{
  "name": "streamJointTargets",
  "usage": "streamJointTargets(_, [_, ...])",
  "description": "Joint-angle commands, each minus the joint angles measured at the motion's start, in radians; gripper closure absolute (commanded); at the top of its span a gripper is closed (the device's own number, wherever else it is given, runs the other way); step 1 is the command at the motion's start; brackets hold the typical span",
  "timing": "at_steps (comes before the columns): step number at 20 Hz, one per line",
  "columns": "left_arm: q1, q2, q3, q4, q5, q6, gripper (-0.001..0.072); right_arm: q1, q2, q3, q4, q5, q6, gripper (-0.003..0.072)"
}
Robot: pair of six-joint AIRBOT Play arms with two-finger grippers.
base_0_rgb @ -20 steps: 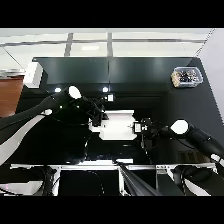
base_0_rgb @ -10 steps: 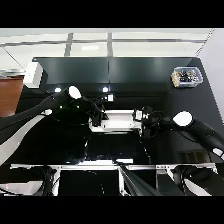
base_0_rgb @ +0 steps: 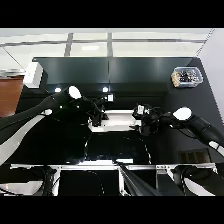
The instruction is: Fold the box and place the chain.
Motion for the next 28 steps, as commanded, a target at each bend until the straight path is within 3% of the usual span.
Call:
streamJointTargets(1, [0.000, 0.000, 0.000, 0.000, 0.000, 0.000, 0.0684, -0.004, -0.048, 0.016, 0.045, 0.025, -0.072, 0.0052])
streamJointTargets(9, [0.000, 0.000, 0.005, 0.001, 0.002, 0.000, 0.0685, -0.010, -0.160, 0.036, -0.044, 0.084, -0.101, 0.0052])
streamJointTargets(28, [0.000, 0.000, 0.006, 0.000, 0.003, 0.000, 0.0684, 0.001, -0.177, 0.039, -0.049, 0.056, -0.085, 0.0053])
